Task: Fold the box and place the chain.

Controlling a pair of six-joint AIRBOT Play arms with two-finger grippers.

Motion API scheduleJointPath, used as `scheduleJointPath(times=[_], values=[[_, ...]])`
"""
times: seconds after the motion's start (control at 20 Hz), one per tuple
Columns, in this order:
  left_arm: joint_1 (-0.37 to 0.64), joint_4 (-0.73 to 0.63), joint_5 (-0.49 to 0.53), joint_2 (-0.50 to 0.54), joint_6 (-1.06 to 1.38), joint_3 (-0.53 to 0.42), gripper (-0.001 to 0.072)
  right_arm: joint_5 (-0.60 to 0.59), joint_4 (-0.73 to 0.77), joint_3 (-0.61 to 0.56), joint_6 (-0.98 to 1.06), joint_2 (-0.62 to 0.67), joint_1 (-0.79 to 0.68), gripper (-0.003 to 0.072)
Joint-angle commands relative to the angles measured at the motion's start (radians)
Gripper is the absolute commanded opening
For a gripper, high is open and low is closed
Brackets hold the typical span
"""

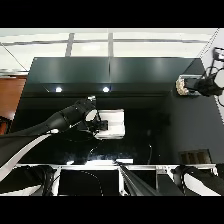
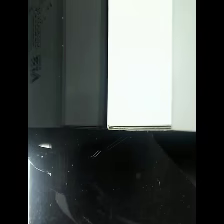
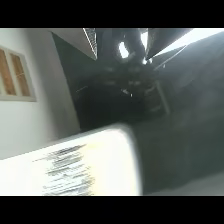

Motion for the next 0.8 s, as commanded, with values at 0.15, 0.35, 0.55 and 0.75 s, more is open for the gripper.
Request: scheduleJointPath(times=[0.15, 0.35, 0.55, 0.75], values=[[0.000, 0.000, 0.002, 0.000, 0.000, 0.000, 0.0028, -0.135, 0.153, 0.119, -0.080, -0.206, -0.154, 0.0720], [0.000, 0.001, 0.002, 0.000, 0.000, 0.000, 0.0028, -0.061, 0.353, 0.305, -0.230, -0.375, -0.154, 0.0720], [0.000, 0.000, 0.000, 0.000, 0.000, 0.000, 0.0028, 0.018, 0.363, 0.418, -0.118, -0.511, -0.162, 0.0720], [0.000, 0.000, -0.001, 0.000, 0.000, 0.000, 0.0028, 0.024, 0.375, 0.440, 0.115, -0.555, -0.192, 0.0614]])
